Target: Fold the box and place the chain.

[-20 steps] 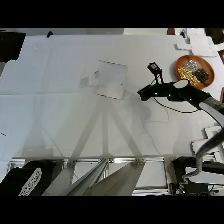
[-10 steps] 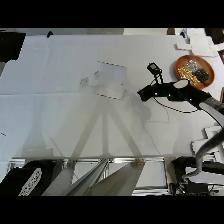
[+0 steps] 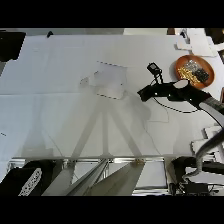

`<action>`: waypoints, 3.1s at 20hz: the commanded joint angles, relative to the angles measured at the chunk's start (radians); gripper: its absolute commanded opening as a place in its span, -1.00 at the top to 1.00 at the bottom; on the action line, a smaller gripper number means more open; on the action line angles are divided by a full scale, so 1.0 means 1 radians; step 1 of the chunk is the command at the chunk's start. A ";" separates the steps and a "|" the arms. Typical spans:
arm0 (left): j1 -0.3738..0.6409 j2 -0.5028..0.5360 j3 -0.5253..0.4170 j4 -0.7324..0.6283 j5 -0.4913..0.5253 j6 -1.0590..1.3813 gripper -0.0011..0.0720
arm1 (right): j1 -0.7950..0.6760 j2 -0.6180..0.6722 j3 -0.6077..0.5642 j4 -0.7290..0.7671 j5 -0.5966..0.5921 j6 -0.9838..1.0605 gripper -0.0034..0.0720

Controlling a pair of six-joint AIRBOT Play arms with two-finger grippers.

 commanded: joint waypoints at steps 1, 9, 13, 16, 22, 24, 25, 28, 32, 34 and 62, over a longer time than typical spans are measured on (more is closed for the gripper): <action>0.000 0.000 0.000 -0.015 0.008 0.000 -0.95 | 0.001 0.001 0.000 0.000 0.000 0.000 0.87; 0.000 -0.093 0.000 -0.010 0.013 0.016 -0.18 | 0.001 0.001 0.000 0.000 0.000 0.000 0.87; -0.001 -0.311 0.014 -0.156 0.076 0.147 -0.40 | 0.001 0.001 0.000 0.000 0.000 0.000 0.87; -0.031 -0.544 0.101 -0.236 -0.086 0.342 -0.51 | 0.001 0.001 0.000 0.000 0.000 0.000 0.87; -0.121 -0.970 0.437 -0.238 -0.422 0.603 -0.70 | 0.001 0.001 0.000 0.000 0.000 0.000 0.87; -0.137 -1.058 0.501 -0.266 -0.458 0.742 -0.83 | 0.001 0.001 0.000 0.000 0.000 0.000 0.87; -0.137 -1.094 0.515 -0.322 -0.466 0.835 -0.84 | 0.001 0.001 0.000 0.000 0.000 0.000 0.87; -0.138 -1.161 0.516 -0.486 -0.484 1.114 -0.84 | 0.001 0.001 0.000 0.000 0.000 0.000 0.87; -0.140 -1.198 0.523 -0.523 -0.480 1.128 -0.84 | 0.001 0.001 0.000 0.000 0.000 0.000 0.87; -0.150 -1.199 0.533 -0.516 -0.479 1.135 -0.84 | 0.001 0.001 0.000 0.000 0.000 0.000 0.87; -0.225 -1.278 0.546 -0.508 -0.491 1.245 0.94 | 0.001 0.001 0.000 0.000 0.000 0.000 0.87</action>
